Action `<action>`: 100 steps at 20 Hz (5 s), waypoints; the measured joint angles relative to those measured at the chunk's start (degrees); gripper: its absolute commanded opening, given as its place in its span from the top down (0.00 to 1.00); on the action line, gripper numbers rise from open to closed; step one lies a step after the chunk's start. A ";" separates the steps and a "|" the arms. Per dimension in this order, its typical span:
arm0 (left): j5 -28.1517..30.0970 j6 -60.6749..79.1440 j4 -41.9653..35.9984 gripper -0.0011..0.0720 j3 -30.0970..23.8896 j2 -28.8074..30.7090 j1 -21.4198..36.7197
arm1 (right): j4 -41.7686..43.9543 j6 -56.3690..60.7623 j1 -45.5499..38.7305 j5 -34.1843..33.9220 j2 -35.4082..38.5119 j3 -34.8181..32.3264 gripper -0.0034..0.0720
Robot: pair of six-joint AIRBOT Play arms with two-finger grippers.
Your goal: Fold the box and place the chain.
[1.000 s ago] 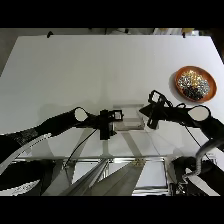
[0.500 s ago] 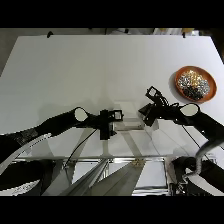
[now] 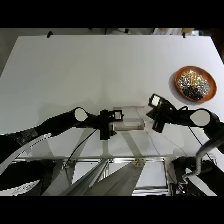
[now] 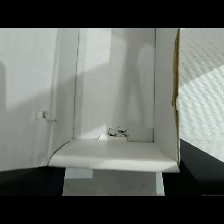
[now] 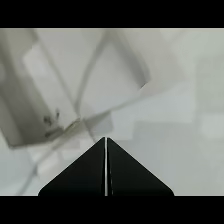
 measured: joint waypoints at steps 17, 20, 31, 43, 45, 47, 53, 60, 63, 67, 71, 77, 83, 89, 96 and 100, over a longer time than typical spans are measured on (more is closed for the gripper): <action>-0.02 0.00 0.00 0.64 0.00 0.00 0.00 | 3.56 -21.92 4.61 1.20 -8.50 -0.11 0.83; -0.02 0.02 0.00 0.64 0.00 0.00 0.00 | 7.23 -23.26 4.61 0.74 -9.86 -0.13 0.82; -0.02 0.00 0.00 0.64 0.00 0.00 0.00 | 13.51 -24.41 4.66 -0.87 -12.55 -0.79 0.39; -0.02 -0.04 -0.04 0.64 0.00 0.00 0.00 | -1.18 5.40 -1.40 6.03 5.44 -0.83 0.93; -0.02 -0.02 -0.02 0.64 0.00 0.00 0.00 | -1.84 13.94 -5.46 4.70 6.51 -0.83 0.93; -0.02 -0.02 -0.02 0.64 0.00 0.00 0.00 | -3.02 23.08 -9.60 3.54 6.51 -0.90 0.93; -0.02 -0.02 -0.02 0.64 0.00 0.00 0.00 | -3.76 40.26 -14.93 2.75 0.35 -1.95 0.93; -0.02 0.00 -0.02 0.64 0.00 0.00 0.00 | 1.86 44.57 -15.76 4.87 -9.49 -2.16 0.93; -0.02 -0.02 -0.02 0.64 0.00 0.00 0.00 | 4.02 44.57 -15.80 6.43 -13.29 -2.16 0.93; -0.02 0.00 -0.02 0.64 0.00 0.00 0.00 | 6.36 43.82 -15.82 8.02 -15.69 -2.16 0.93; -0.02 0.00 -0.02 0.64 0.00 0.00 0.00 | 10.86 40.59 -15.82 10.78 -14.71 -2.16 0.68; -0.02 0.00 -0.02 0.64 0.00 0.00 0.00 | 14.80 39.08 -15.80 13.60 -10.21 -2.16 0.65; -0.02 0.00 -0.02 0.64 0.00 0.00 0.00 | 17.86 38.71 -15.28 15.47 -7.96 -2.19 0.56; -0.02 0.00 -0.02 0.64 0.00 0.00 0.00 | 17.73 38.97 -9.57 12.81 -7.58 -2.16 0.51; -0.02 0.00 0.00 0.64 0.00 0.00 0.00 | 12.17 51.08 -0.07 6.73 -7.72 0.46 0.50; -0.02 0.00 0.00 0.64 0.00 0.00 0.00 | 3.02 64.96 6.84 4.74 -9.90 4.15 0.50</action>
